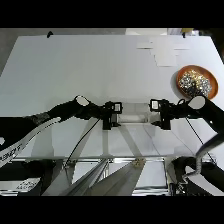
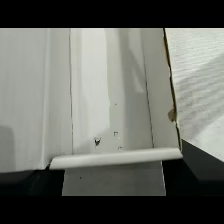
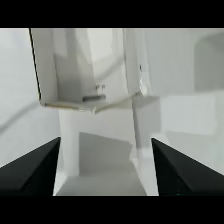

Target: Fold the box and place the chain.

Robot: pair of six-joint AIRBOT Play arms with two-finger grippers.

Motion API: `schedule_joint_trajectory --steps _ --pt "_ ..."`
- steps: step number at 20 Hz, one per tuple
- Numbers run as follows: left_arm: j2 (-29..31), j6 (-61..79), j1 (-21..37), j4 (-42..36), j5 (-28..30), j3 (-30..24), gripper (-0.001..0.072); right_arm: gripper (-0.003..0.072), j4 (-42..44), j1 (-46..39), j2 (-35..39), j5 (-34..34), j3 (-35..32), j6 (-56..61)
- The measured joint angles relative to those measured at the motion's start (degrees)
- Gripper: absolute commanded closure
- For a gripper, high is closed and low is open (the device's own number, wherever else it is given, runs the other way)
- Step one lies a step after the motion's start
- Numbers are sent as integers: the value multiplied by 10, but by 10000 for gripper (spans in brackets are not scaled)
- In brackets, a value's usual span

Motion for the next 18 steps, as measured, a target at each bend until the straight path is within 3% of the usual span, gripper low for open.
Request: schedule_joint_trajectory --steps 2,3,4,5,8,9,15,18 --pt "0 0 0 0 1 0 540 258 -18 0 36 4 0 28" --pt "0 0 0 -1 1 0 540 366 -15 0 54 6 0 39" --pt "0 -1 0 -2 2 0 540 545 -4 0 68 7 0 46" --pt "0 -1 0 -3 2 0 540 673 14 0 82 7 0 53" --pt "0 -1 0 -3 0 0 540 665 70 0 103 7 0 61" --pt "0 0 0 -3 0 0 540 630 83 0 107 8 0 63" --pt "0 0 0 3 -1 0 540 88 104 0 116 14 0 66" --pt "0 1 0 3 0 0 540 34 107 0 117 15 0 69"
